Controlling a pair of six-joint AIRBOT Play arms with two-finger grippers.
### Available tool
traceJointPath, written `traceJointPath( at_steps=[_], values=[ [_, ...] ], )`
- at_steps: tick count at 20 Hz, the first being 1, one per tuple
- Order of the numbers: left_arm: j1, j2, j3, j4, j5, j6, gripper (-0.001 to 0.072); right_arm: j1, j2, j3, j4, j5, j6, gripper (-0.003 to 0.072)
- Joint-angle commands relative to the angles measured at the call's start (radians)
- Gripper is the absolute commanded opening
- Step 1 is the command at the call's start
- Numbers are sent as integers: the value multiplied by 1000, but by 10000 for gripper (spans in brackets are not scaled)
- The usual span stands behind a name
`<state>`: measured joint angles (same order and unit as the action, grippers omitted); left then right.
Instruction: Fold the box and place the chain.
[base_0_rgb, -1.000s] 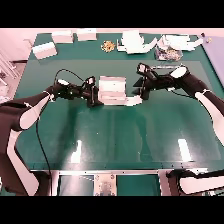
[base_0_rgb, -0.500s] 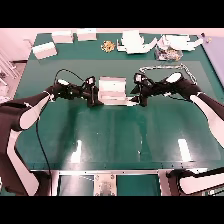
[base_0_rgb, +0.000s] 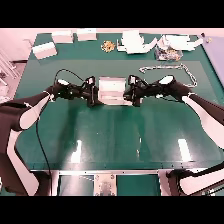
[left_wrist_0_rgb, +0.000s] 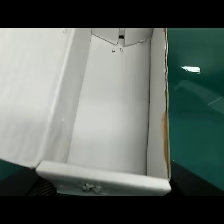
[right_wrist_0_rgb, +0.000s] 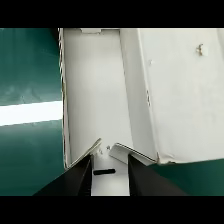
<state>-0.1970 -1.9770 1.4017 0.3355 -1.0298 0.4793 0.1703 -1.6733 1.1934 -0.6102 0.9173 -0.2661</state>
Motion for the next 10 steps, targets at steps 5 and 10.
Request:
traceJointPath(
  at_steps=[5,10],
  values=[
    [1,0,0,0,-1,0,513,35,-50,5,91,-24,-62,389],
    [1,0,0,0,-1,0,513,31,-56,9,95,-49,-87,615]
  ],
)
